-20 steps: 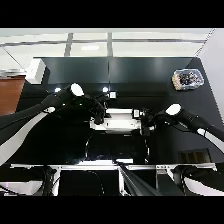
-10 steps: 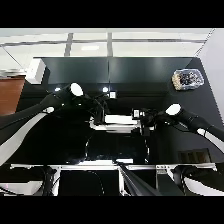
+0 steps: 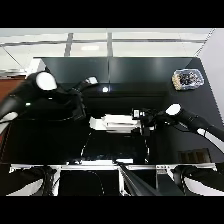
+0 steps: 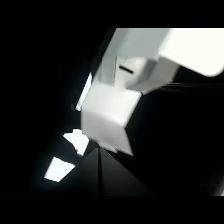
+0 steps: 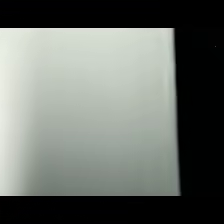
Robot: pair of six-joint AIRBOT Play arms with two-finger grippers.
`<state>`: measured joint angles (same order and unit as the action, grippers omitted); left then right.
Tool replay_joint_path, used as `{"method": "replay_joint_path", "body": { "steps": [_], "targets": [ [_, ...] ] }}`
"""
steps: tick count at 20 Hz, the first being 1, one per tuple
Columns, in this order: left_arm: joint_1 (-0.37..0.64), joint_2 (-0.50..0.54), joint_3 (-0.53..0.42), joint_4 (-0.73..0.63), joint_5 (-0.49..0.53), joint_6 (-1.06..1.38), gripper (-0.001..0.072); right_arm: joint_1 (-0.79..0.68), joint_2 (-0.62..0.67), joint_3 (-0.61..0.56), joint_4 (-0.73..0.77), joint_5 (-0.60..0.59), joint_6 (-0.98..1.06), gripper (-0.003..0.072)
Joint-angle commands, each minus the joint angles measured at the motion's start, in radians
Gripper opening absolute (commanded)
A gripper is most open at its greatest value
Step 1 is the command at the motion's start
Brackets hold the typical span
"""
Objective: Fold the box and place the chain.
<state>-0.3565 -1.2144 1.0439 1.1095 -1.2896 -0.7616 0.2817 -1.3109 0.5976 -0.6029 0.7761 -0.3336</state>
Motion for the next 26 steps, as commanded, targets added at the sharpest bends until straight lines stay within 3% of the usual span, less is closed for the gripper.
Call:
{"method": "replay_joint_path", "body": {
  "steps": [1, 3, 5, 8, 9, 11, 12, 15, 17, 21, 26],
  "targets": [
    [0.045, 0.105, -0.119, -0.335, -0.161, -0.280, 0.0023, 0.000, -0.001, 0.000, 0.000, 0.000, 0.000, 0.0126],
    [-0.009, 0.136, -0.281, -0.536, -0.040, -0.230, 0.0022, -0.001, -0.001, 0.000, 0.000, 0.000, 0.000, 0.0126],
    [-0.110, 0.140, -0.397, -0.551, 0.176, -0.178, 0.0022, -0.001, -0.001, 0.000, 0.000, 0.000, 0.000, 0.0126],
    [-0.223, 0.093, -0.457, -0.571, 0.646, -0.301, 0.0022, -0.001, -0.001, 0.000, 0.000, 0.000, 0.000, 0.0126],
    [-0.224, 0.062, -0.441, -0.657, 0.734, -0.272, 0.0023, -0.001, -0.001, 0.000, 0.000, 0.000, 0.000, 0.0126],
    [-0.222, 0.010, -0.368, -0.870, 0.764, -0.021, 0.0023, -0.001, -0.001, 0.000, 0.000, 0.000, 0.000, 0.0126],
    [-0.222, -0.014, -0.323, -0.898, 0.770, 0.039, 0.0022, -0.001, -0.001, 0.000, 0.000, 0.000, 0.000, 0.0126],
    [-0.217, -0.075, -0.232, -0.863, 0.849, 0.039, 0.0022, -0.001, -0.001, 0.000, 0.000, 0.001, 0.000, 0.0126],
    [-0.209, -0.113, -0.203, -0.821, 0.850, 0.039, 0.0022, -0.001, -0.001, 0.000, 0.000, 0.000, 0.000, 0.0126],
    [-0.214, -0.167, -0.200, -0.581, 0.843, -0.166, 0.0021, -0.001, -0.001, 0.000, 0.000, 0.001, 0.000, 0.0125],
    [-0.207, -0.238, -0.195, -0.512, 0.727, -0.232, 0.0022, -0.001, -0.001, 0.000, 0.000, 0.001, 0.000, 0.0126]
  ]
}}
